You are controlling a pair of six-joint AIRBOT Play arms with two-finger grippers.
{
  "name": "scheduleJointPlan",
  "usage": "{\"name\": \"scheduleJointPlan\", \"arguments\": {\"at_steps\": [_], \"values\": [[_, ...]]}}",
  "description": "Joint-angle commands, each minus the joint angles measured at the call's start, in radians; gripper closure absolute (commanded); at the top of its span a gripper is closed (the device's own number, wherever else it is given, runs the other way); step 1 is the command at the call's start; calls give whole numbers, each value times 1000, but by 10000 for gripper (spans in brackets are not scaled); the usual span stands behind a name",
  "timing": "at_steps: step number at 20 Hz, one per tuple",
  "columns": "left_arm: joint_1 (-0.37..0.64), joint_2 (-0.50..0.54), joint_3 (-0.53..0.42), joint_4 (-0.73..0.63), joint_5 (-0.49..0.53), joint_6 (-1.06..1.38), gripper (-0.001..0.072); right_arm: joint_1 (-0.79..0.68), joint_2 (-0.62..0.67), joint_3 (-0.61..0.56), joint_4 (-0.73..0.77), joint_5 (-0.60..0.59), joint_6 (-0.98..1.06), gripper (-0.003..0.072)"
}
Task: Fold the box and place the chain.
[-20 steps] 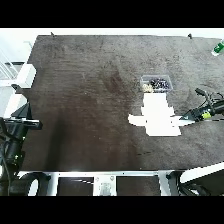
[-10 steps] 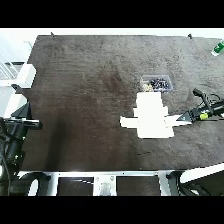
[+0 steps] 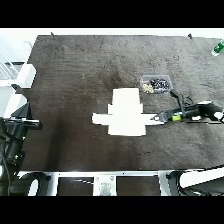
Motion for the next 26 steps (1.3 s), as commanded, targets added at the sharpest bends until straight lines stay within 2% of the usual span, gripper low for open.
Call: {"name": "scheduleJointPlan", "arguments": {"at_steps": [1,2,5,9,11,12,13,14,15,21,24,26], "values": [[0,1,0,0,1,0,687,168,44,-34,166,-202,-2,676],[0,1,0,0,0,0,687,209,49,-19,190,-261,23,677],[0,1,0,0,0,0,687,296,50,26,140,-413,77,677],[0,1,0,0,-4,0,687,339,50,101,77,-460,112,677],[0,1,0,0,-45,0,687,342,50,137,22,-475,158,677],[0,1,0,0,-63,1,661,344,50,150,-4,-470,180,677],[0,1,0,0,-77,0,277,347,50,157,-21,-467,189,677],[0,1,0,-6,-96,-3,4,348,50,159,-24,-470,192,677],[0,1,0,-7,-114,-3,53,349,50,159,-24,-470,200,677],[0,-16,3,-50,-231,-3,54,365,50,158,-25,-466,206,677],[0,-136,63,-71,-234,-3,55,381,50,158,-21,-470,219,677],[0,-290,156,-70,-255,-3,54,385,50,158,-20,-473,229,677]]}}
